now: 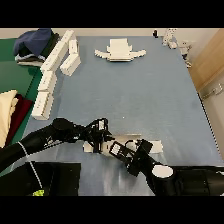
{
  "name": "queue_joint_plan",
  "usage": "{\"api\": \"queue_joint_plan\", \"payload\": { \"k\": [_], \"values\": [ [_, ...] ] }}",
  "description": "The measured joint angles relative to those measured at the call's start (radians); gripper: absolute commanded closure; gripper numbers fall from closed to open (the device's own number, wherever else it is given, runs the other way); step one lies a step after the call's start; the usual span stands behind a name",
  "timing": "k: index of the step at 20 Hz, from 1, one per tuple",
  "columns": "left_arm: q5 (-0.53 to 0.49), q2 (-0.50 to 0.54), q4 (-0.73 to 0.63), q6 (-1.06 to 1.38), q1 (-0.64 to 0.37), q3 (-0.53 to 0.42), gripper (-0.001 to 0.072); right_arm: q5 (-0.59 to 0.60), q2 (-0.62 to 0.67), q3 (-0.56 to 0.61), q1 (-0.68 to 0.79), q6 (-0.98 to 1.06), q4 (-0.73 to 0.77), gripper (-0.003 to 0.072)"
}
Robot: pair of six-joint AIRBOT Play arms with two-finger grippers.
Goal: Fold the box.
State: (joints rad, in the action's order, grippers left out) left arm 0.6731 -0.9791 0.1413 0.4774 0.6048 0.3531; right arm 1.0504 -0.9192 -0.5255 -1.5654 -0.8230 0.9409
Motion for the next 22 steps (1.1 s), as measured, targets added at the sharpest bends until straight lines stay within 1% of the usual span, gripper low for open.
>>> {"api": "queue_joint_plan", "payload": {
  "k": [6,14,18,22],
  "values": [
    [0.000,0.000,0.000,0.000,0.000,0.000,0.0696,0.048,0.030,0.000,0.000,0.095,-0.026,-0.0009],
    [0.001,0.000,0.000,0.000,0.000,0.000,0.0696,0.070,0.054,0.005,0.000,0.113,0.025,-0.0009],
    [0.000,0.000,0.000,0.000,0.000,0.000,0.0696,0.064,0.148,0.059,0.001,0.106,0.015,-0.0010],
    [0.000,0.000,0.000,0.000,0.000,0.000,0.0696,-0.005,0.283,0.134,0.047,0.006,0.012,-0.0010]
  ]
}}
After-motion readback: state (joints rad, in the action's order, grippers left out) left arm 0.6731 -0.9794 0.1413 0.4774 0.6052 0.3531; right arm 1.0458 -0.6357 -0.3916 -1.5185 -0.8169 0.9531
